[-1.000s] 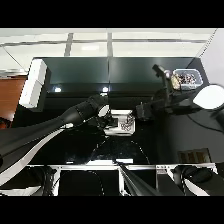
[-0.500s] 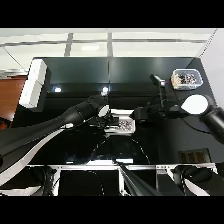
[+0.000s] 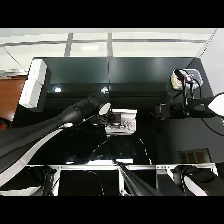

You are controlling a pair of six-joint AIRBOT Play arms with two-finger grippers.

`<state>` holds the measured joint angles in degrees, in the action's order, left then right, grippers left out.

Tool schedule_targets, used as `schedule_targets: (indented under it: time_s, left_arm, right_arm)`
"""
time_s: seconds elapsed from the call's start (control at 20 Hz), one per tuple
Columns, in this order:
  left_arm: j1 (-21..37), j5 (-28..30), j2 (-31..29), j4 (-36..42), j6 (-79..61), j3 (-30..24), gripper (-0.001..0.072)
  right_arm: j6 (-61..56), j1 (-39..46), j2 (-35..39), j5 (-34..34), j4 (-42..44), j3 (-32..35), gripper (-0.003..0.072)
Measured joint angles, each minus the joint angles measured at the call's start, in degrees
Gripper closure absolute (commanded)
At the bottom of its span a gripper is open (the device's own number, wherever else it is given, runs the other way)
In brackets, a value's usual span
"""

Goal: Fold the box and place the chain.

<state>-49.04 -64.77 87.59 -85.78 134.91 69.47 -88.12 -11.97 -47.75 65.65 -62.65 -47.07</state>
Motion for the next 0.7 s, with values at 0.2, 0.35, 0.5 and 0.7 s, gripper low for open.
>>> schedule_targets:
  time_s: [0.2,0.35,0.5,0.7]
  left_arm:
    - [-1.29,-3.98,-8.11,-5.99,-5.53,-0.52,0.0073]
    - [2.36,-6.54,-16.85,-11.43,-8.5,-6.99,0.0073]
    - [12.44,-1.86,-24.41,-7.41,-12.57,-17.73,0.0075]
    - [25.92,8.09,-26.51,17.99,-41.38,-28.89,0.0074]
  right_arm:
    - [0.35,0.33,0.33,0.5,-1.7,0.13,0.0365]
    - [0.48,0.39,0.39,0.52,-2.27,0.15,0.0364]
    - [0.48,0.44,0.42,-0.15,-2.64,0.44,0.0365]
    - [0.5,0.44,0.37,-1.7,-2.75,1.01,0.0365]
